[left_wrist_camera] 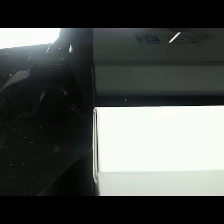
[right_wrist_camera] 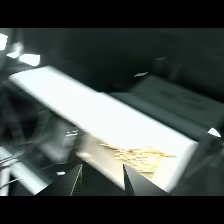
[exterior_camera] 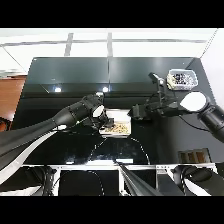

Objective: Fold the box and place the chain.

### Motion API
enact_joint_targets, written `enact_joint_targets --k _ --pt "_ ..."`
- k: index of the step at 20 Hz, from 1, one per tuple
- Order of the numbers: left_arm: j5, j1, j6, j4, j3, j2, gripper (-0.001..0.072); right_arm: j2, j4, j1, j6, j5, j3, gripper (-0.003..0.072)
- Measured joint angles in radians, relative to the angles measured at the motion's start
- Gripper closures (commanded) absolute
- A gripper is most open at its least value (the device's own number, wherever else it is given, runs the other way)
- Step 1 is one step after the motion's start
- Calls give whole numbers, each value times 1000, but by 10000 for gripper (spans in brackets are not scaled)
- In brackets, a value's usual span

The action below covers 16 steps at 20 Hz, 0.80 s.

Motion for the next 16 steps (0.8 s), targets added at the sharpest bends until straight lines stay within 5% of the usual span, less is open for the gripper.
enact_joint_targets --k 4,6,7,11,16 --pt "6 -2 -35 -8 0 0 653 -1 -58 -114 -19 56 0 382" --pt "14 -9 -69 -20 0 0 166 -1 -82 -138 -31 74 0 382" --pt "17 -14 -81 -29 0 2 77 -1 -89 -144 -34 81 0 382" --pt "-3 -26 -89 6 0 70 79 -1 -106 -158 -42 99 0 382" --pt "-80 -5 -3 240 -71 288 80 -1 -139 -162 -45 104 0 382"
